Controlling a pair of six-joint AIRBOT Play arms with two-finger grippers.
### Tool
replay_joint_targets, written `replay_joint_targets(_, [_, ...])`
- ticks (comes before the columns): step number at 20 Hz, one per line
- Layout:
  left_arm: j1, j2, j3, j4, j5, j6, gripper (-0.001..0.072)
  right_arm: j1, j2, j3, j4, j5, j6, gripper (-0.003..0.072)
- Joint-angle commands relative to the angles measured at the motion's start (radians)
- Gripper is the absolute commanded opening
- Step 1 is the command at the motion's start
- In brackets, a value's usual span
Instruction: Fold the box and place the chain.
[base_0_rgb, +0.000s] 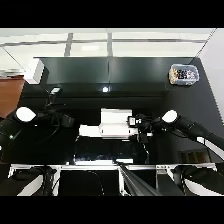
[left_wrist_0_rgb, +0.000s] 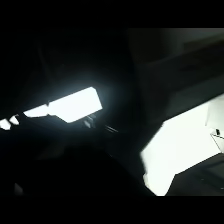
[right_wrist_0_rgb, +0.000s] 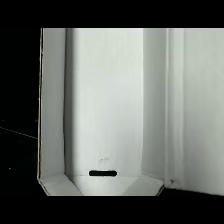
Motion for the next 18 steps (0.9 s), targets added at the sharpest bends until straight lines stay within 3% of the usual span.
replay_joint_targets(1, [0.201, -0.097, -0.055, -0.207, -0.182, -0.126, 0.0026, 0.0, -0.001, 0.0, 0.0, 0.002, 0.001, 0.0471])
replay_joint_targets(4, [0.209, -0.231, -0.067, -0.357, -0.241, -0.014, 0.0025, 0.0, -0.001, 0.0, 0.0, 0.002, 0.001, 0.0471])
replay_joint_targets(10, [0.045, -0.416, -0.047, -0.573, -0.271, 0.234, 0.0025, 0.0, -0.001, 0.0, 0.0, 0.002, 0.001, 0.0471])
replay_joint_targets(13, [-0.03, -0.451, -0.007, -0.568, -0.293, 0.282, 0.0025, 0.0, -0.001, 0.0, 0.0, 0.002, 0.001, 0.0471])
replay_joint_targets(16, [-0.04, -0.451, 0.039, -0.57, -0.374, 0.344, 0.0028, 0.0, -0.001, 0.0, 0.0, 0.002, 0.001, 0.0471])
replay_joint_targets(17, [-0.037, -0.451, 0.052, -0.57, -0.39, 0.344, 0.0094, 0.0, -0.001, 0.0, 0.0, 0.002, 0.001, 0.0471])
replay_joint_targets(18, [-0.035, -0.451, 0.064, -0.571, -0.404, 0.344, 0.0371, 0.0, -0.001, 0.0, 0.0, 0.002, 0.001, 0.0471])
